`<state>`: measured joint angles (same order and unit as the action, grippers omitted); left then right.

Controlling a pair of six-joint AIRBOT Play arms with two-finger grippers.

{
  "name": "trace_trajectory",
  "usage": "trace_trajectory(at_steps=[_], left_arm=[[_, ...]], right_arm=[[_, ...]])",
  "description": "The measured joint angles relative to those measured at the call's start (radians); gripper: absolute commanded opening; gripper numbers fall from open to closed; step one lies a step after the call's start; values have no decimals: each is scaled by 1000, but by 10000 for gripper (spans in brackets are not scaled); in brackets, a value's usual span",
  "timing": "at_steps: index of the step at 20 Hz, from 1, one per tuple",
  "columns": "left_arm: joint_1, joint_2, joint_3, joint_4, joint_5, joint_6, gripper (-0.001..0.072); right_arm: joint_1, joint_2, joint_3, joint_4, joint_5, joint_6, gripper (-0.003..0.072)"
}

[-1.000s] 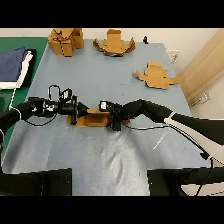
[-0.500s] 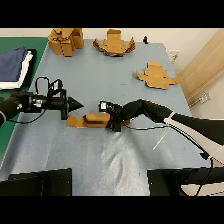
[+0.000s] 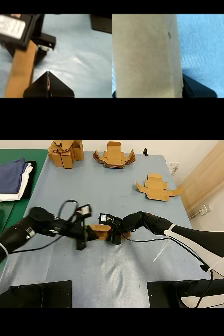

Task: Fold the box.

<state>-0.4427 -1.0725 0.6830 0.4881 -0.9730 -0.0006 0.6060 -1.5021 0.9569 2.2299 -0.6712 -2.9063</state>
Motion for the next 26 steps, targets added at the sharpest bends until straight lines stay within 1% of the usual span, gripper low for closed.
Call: trace_trajectory(at_steps=[2, 3, 4, 6, 8, 10, 12, 14, 17, 19, 21, 23, 26], left_arm=[[-63, -39, 28, 2, 195, -32, 12], [-77, -74, 52, 4, 251, -42, 12], [-82, -117, 82, 7, 296, -50, 12], [-82, -200, 148, 13, 354, -64, 12], [-69, -271, 224, 42, 365, -96, 12], [-60, -338, 301, 113, 311, -173, 14], [-55, -410, 380, 209, 212, -272, 15], [-51, -481, 450, 292, 90, -343, 16], [-49, -567, 537, 357, -67, -402, 16], [-49, -605, 577, 385, -156, -415, 13], [-50, -624, 614, 426, -211, -418, 12], [-36, -624, 658, 461, -241, -418, 10], [12, -560, 712, 490, -260, -414, 9]], right_arm=[[0, 0, 0, 1, 0, 0, 453], [0, 0, 0, 2, 0, 0, 453], [0, 0, 0, 2, 0, 0, 453], [0, 0, 0, 3, -1, 3, 453], [0, 0, 0, 3, -3, 3, 452], [0, 0, 0, 3, -3, 3, 453], [0, 0, 0, 3, -2, 3, 452], [0, 0, 0, 3, -3, 3, 453], [0, 0, 0, 2, -6, -1, 453], [1, 0, 0, -1, -10, -5, 452], [2, 0, -1, 0, -10, -4, 453], [2, 0, -1, 0, -9, -1, 453], [1, 0, -1, 1, -7, 0, 452]])
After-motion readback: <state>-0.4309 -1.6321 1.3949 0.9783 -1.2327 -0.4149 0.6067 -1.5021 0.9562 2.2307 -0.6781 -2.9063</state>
